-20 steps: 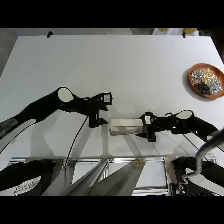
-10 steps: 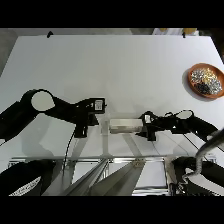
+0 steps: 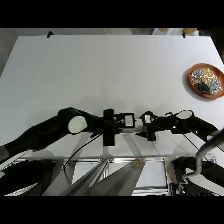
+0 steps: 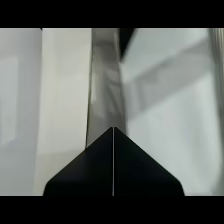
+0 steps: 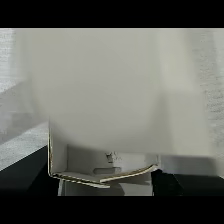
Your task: Fold the box and place the chain.
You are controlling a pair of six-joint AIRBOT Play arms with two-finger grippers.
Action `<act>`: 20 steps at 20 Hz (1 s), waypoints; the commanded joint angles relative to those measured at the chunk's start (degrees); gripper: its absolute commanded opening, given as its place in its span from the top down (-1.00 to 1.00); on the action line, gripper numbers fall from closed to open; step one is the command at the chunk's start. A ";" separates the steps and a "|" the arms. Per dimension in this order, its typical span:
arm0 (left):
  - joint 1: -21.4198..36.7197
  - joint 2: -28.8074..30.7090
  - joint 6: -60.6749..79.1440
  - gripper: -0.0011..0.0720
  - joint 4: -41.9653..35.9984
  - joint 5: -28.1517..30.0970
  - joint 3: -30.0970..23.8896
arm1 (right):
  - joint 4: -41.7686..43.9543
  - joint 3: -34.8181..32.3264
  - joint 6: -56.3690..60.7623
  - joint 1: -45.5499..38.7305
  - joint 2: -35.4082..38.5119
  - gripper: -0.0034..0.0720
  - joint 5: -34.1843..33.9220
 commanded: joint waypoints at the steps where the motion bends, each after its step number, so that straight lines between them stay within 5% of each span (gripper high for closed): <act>1: -2.21 -4.96 -7.13 0.96 -0.09 19.04 0.02 | 0.00 0.02 0.02 0.02 0.02 -0.18 0.02; 6: -1.66 -8.11 -12.17 0.96 -4.26 33.51 0.02 | 0.00 0.02 0.02 0.02 0.04 -0.18 0.02; 14: 0.76 -13.25 -17.53 0.96 -5.55 31.56 0.02 | 0.00 0.02 0.02 0.02 0.04 -0.18 0.00; 20: 3.80 -5.29 -17.20 0.96 -5.62 23.69 0.02 | 0.00 0.02 0.02 0.02 0.04 -0.18 0.02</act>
